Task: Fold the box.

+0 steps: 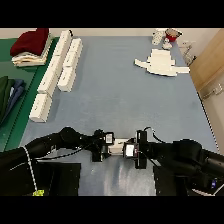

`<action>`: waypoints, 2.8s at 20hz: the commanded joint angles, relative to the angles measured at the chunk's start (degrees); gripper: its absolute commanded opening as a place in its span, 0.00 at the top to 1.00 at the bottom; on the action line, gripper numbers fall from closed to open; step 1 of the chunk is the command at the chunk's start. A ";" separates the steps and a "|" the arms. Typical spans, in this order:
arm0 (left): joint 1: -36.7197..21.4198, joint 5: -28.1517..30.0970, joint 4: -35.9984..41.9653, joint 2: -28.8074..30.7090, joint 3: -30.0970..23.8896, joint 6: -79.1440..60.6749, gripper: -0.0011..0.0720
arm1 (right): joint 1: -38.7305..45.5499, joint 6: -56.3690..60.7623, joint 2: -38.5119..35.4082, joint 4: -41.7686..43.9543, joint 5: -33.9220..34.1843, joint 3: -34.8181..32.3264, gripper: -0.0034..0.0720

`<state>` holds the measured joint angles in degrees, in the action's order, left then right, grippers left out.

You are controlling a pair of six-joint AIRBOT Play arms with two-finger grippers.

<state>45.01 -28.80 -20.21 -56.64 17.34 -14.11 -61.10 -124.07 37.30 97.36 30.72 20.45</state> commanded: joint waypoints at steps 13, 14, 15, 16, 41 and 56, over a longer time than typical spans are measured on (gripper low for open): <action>0.00 0.15 0.07 0.04 0.02 0.04 0.27 | -0.07 0.00 -3.15 4.07 0.13 0.07 0.33; 0.00 0.15 0.07 0.04 0.02 0.04 0.27 | -0.02 0.87 -3.82 4.35 0.09 0.07 0.33; 0.00 0.15 0.07 0.04 0.02 0.04 0.27 | -0.02 3.02 -4.42 5.09 -0.22 0.00 0.33; 0.00 0.15 0.07 0.04 0.02 0.04 0.27 | -0.02 4.83 -5.49 6.45 -0.96 -0.33 0.34; 0.00 0.15 0.07 0.04 0.02 0.04 0.27 | -0.44 24.92 -10.34 14.56 -24.20 -20.70 0.88; 0.00 0.15 0.07 0.04 0.02 0.04 0.27 | -0.39 30.25 -10.21 14.51 -22.10 -20.52 0.88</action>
<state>45.01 -28.64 -20.14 -56.64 17.34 -14.09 -61.45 -94.32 27.05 111.87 7.05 -0.21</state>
